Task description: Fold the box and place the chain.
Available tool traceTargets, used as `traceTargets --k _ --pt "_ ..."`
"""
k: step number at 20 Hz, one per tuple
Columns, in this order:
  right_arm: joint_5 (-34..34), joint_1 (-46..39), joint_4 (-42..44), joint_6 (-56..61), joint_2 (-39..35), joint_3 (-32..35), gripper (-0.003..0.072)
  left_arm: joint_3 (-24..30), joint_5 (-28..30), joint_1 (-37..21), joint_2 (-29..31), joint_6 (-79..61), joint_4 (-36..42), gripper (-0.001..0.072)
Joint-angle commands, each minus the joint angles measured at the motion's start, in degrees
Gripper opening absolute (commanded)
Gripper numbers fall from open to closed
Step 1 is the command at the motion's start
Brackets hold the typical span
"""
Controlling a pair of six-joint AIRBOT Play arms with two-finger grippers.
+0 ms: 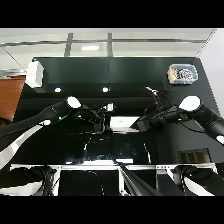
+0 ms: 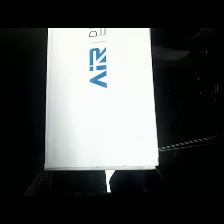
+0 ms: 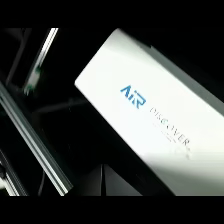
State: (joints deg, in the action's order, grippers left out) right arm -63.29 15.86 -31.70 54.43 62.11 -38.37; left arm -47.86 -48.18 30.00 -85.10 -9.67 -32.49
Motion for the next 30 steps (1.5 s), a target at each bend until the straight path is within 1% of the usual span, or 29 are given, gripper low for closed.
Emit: traceTargets --k 1,4,8,12,19,21,23,26,27,28,29,30 --pt "8.2 0.0 6.6 3.5 1.2 3.5 0.0009 0.0 -0.1 0.0 0.0 0.0 0.0 0.0333" --pt "8.5 0.0 5.8 3.9 3.7 4.8 0.001 0.0 -0.1 0.0 0.0 0.0 0.0 0.0333" --pt "10.2 0.0 4.3 3.9 6.5 4.9 0.001 0.0 -0.1 0.0 0.0 0.0 0.0 0.0334" --pt "12.0 0.0 3.1 3.9 6.7 4.9 0.001 0.0 -0.1 0.0 0.0 0.0 0.0 0.0333" --pt "12.3 0.0 3.2 3.9 6.7 4.9 0.001 0.0 -0.1 0.0 0.0 0.1 0.2 0.0333" --pt "9.4 -0.5 3.1 3.7 6.5 4.0 0.001 0.0 -0.1 0.0 0.0 0.1 0.2 0.0333" --pt "3.5 -2.2 3.1 2.8 5.7 1.2 0.0011 0.0 -0.1 0.0 0.0 0.1 0.2 0.0333" --pt "-5.5 -8.3 1.8 2.4 1.6 -3.8 0.0015 0.0 -0.1 -0.4 0.6 0.1 0.1 0.0337" --pt "-7.7 -11.0 0.9 2.4 -0.2 -5.0 0.0015 0.0 -0.2 -0.8 1.0 0.1 0.0 0.039" --pt "-9.4 -14.0 -0.1 2.6 -2.3 -5.8 0.0016 0.0 -0.4 -1.3 1.5 0.1 -0.1 0.0528" --pt "-10.6 -16.9 -0.8 2.6 -4.3 -5.9 0.0016 0.0 -1.1 -2.0 2.2 1.2 -0.1 0.072" --pt "-12.0 -19.6 -1.9 3.0 -6.2 -5.9 0.0015 0.0 -2.1 -2.7 3.1 2.7 -0.6 0.072"
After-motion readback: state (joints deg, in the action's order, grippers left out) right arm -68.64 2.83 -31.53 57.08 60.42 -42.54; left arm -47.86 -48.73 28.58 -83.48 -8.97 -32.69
